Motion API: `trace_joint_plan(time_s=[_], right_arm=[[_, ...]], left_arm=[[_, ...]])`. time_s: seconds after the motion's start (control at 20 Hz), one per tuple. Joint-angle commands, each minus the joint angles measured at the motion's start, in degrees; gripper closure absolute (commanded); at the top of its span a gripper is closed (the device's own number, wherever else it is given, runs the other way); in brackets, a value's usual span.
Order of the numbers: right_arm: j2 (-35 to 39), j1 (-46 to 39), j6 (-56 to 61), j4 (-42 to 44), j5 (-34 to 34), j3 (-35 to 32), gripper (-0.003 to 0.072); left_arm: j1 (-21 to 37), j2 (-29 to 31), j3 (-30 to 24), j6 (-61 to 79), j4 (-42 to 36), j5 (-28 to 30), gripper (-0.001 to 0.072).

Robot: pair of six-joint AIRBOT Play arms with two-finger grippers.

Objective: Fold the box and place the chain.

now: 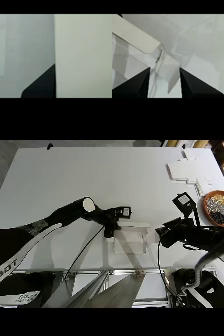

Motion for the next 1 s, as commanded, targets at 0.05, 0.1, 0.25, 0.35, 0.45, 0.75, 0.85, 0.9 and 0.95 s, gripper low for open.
trace_joint_plan(time_s=[0.05,0.1,0.25,0.35,0.45,0.75,0.85,0.9,0.95], right_arm=[[-0.04,0.07,0.0,0.02,-0.02,0.04,0.0275],[-0.04,0.07,0.0,0.02,-0.07,0.04,0.0275],[-0.04,0.07,0.0,0.02,-0.07,0.04,0.0275],[-0.04,0.07,0.0,0.02,-0.07,0.04,0.0275],[-0.04,0.07,0.0,0.02,-0.07,0.04,0.0275],[-0.04,0.07,0.0,0.0,-0.09,0.04,0.0275],[-0.04,0.07,0.0,0.0,-0.09,0.04,0.0275],[-0.04,0.07,0.0,0.0,-0.09,0.04,0.0275],[-0.04,0.07,0.0,0.0,-0.09,0.04,0.0275]], left_arm=[[-0.04,4.83,-6.43,-3.45,0.96,1.18,0.0715],[-0.04,4.81,-7.26,-2.82,0.94,1.44,0.0715],[-0.09,4.79,-7.85,4.26,-3.98,4.26,0.0713],[-0.09,4.76,-7.85,10.43,-7.06,5.31,0.0713],[-0.09,4.24,-7.85,11.93,-7.15,5.42,0.0713],[-0.52,0.48,-7.82,13.22,-6.91,4.42,0.0709],[-0.52,0.28,-7.82,13.22,-6.62,4.39,0.0709],[-0.52,0.31,-7.82,13.22,-6.51,4.44,0.0709],[-0.52,0.31,-7.82,13.22,-6.49,4.42,0.0709]])
